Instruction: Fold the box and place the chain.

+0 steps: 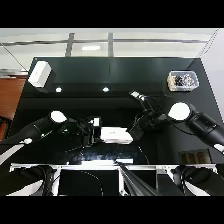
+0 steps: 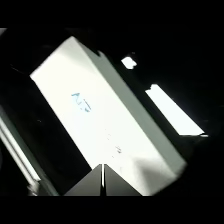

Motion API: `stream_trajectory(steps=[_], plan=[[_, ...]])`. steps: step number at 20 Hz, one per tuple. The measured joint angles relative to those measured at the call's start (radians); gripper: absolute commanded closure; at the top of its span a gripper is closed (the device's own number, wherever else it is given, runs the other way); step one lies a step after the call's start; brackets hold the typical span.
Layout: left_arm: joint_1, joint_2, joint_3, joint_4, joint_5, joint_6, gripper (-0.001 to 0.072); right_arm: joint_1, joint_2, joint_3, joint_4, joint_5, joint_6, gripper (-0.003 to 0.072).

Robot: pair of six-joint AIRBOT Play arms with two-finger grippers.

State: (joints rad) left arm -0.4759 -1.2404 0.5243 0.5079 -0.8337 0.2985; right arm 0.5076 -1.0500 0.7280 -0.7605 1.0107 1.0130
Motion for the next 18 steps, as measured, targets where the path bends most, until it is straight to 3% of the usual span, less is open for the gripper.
stream_trajectory(steps=[7, 18], plan=[[0.0, 0.0, 0.0, 0.0, 0.0, 0.0, 0.0227, -0.01, -0.173, -0.03, 0.322, -0.01, 0.031, 0.0678], [0.0, 0.0, 0.0, 0.0, 0.0, 0.001, 0.0227, -0.01, -0.28, -0.034, 0.356, -0.031, 0.027, 0.0675]])
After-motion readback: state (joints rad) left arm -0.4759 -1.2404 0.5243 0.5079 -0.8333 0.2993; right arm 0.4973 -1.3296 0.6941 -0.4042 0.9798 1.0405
